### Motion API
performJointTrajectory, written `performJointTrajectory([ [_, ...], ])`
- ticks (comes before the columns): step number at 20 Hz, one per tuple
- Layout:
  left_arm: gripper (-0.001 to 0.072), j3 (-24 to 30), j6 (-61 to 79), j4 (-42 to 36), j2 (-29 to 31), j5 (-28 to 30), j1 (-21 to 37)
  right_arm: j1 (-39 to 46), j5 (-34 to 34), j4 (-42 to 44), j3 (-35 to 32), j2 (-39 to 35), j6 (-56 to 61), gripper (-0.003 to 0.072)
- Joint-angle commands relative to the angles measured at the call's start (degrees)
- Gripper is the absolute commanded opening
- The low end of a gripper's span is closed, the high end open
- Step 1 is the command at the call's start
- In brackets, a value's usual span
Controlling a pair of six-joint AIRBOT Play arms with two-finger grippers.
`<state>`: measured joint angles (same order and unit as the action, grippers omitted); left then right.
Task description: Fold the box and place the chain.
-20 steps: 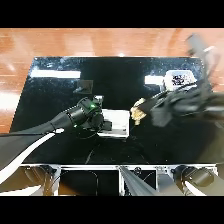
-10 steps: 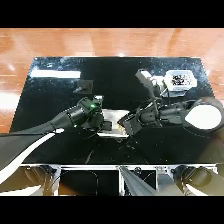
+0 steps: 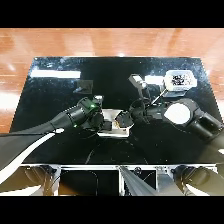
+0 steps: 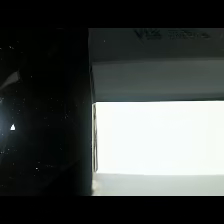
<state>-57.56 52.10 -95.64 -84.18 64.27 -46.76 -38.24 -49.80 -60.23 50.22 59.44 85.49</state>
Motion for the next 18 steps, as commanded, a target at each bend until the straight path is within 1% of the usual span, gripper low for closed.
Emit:
performJointTrajectory([
  [1,0.002,0.0,0.0,0.0,0.0,0.1,0.0,0.0,-1.9,-0.9,-0.6,3.0,2.0,0.0029],
  [3,0.002,0.0,0.0,0.0,0.0,0.0,0.0,-0.1,-2.4,-1.3,-2.4,3.3,2.7,0.0031],
  [4,0.002,0.0,0.0,0.0,0.0,0.0,0.0,0.2,-2.7,-2.4,-2.8,3.3,3.7,0.0202],
  [5,0.0021,0.0,0.0,0.0,0.0,-0.1,0.0,0.7,-3.8,-3.2,-2.8,3.3,3.9,0.0627],
  [6,0.0021,0.0,0.0,0.0,0.0,-0.2,0.0,1.7,-5.2,-3.3,-2.8,2.9,3.9,0.0701],
  [7,0.002,0.0,0.0,0.0,0.0,-0.2,0.0,3.0,-6.7,-3.5,-2.8,1.8,3.8,0.0664],
  [9,0.002,0.0,0.0,0.0,0.0,-0.1,0.0,7.7,-10.9,-5.9,-2.8,-2.7,3.2,0.0665],
  [11,0.0021,0.0,0.0,0.0,0.0,0.2,-0.2,15.0,-17.9,-11.3,-3.2,-6.5,2.6,0.0665],
  [12,0.0021,0.0,0.0,0.0,0.0,0.2,-0.2,18.8,-18.7,-13.7,-4.2,-7.0,2.6,0.0665],
  [13,0.0021,0.0,0.0,0.0,0.0,0.1,-0.2,22.9,-16.7,-15.1,-6.0,-6.8,2.6,0.0665],
  [14,0.002,0.0,0.0,0.0,0.0,0.1,-0.2,26.7,-11.7,-15.2,-8.1,-6.2,3.0,0.0664],
  [15,0.0021,0.0,0.0,0.0,0.0,0.1,-0.2,30.4,-5.2,-14.5,-9.6,-4.7,4.2,0.0664],
  [18,0.0021,0.0,0.0,0.0,0.0,0.2,-0.2,37.2,8.3,-11.1,-8.1,4.5,7.0,0.0664],
])
